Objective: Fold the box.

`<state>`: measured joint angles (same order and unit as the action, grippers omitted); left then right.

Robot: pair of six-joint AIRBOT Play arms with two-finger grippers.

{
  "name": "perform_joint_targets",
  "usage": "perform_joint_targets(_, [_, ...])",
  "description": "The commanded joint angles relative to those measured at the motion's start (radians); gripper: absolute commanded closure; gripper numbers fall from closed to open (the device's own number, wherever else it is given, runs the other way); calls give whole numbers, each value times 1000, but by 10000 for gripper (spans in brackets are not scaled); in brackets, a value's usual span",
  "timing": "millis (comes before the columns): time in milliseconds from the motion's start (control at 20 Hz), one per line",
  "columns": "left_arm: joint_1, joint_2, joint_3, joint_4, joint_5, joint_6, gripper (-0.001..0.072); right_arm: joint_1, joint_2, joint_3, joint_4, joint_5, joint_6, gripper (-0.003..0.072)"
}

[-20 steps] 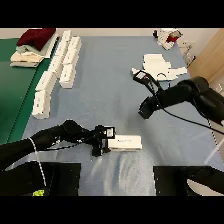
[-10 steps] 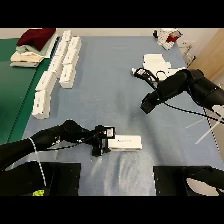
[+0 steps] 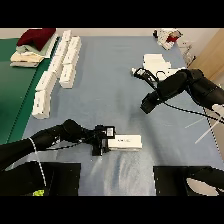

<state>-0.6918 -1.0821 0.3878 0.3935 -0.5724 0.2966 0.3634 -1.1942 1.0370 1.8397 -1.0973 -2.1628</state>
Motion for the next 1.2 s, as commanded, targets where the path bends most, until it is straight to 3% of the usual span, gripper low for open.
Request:
perform_joint_targets(0, [2, 20, 3, 0, 3, -37, 254, 0, 0, 0, 0, 0, 0, 683])
perform_joint_targets(150, [24, 109, 3, 52, 16, -178, 254, 0, 0, 0, 0, 0, 0, 683])
perform_joint_targets(250, [93, 193, 3, 140, 33, -380, 254, 0, 0, 0, 0, 0, 0, 683])
perform_joint_targets(400, [290, 312, 3, 456, 50, -850, 254, 0, 0, 0, 0, 0, 0, 683])
perform_joint_targets(550, [542, 343, 3, 739, 46, -1219, 254, 0, 0, 0, 0, 0, 0, 683])
perform_joint_targets(700, [758, 315, 3, 758, 58, -1258, 254, 0, 0, 0, 0, 0, 0, 683])
perform_joint_targets(800, [820, 280, 3, 753, 103, -1258, 254, 0, 0, 0, 0, 0, 0, 683])
perform_joint_targets(1150, [807, 86, 32, 658, 334, -1259, 254, 0, 0, 0, 0, 0, 0, 683])
